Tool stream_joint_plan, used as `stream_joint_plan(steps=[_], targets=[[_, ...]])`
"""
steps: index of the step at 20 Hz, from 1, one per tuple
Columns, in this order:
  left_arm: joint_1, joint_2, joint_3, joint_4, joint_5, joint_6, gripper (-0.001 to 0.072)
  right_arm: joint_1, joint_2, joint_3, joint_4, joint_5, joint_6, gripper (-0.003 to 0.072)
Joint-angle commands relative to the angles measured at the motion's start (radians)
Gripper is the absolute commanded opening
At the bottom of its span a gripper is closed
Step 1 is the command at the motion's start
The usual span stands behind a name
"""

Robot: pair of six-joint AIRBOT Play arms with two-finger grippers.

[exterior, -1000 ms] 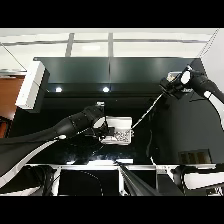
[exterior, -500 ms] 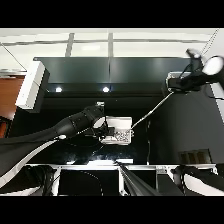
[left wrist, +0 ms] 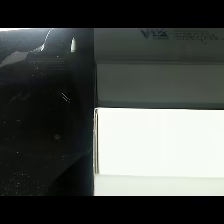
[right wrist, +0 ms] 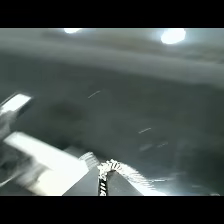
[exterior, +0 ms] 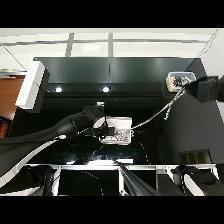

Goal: Fold the box and place the chain.

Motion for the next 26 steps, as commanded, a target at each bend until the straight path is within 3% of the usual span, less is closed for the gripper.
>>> stream_joint_plan(steps=[1,5,11,18,22,26], targets=[[0.000,0.000,0.001,0.001,0.004,0.000,0.0031,0.023,0.031,-0.029,0.217,0.108,-0.051,0.0008],[0.000,0.000,0.001,0.002,0.005,0.000,0.0032,0.138,0.031,-0.070,0.295,0.068,-0.051,0.0008],[0.000,0.000,0.001,0.003,0.008,0.000,0.0031,0.233,0.029,-0.072,0.464,-0.174,-0.077,0.0007],[0.000,0.000,0.001,0.003,0.014,0.000,0.0031,0.420,-0.048,-0.235,0.459,-0.301,-0.076,0.0008],[0.000,0.000,0.001,0.003,0.014,0.000,0.0032,0.450,-0.097,-0.298,0.417,-0.332,-0.076,0.0008],[0.000,0.000,0.001,0.003,0.015,0.000,0.0031,0.452,-0.101,-0.394,0.211,-0.339,0.021,0.0008]])
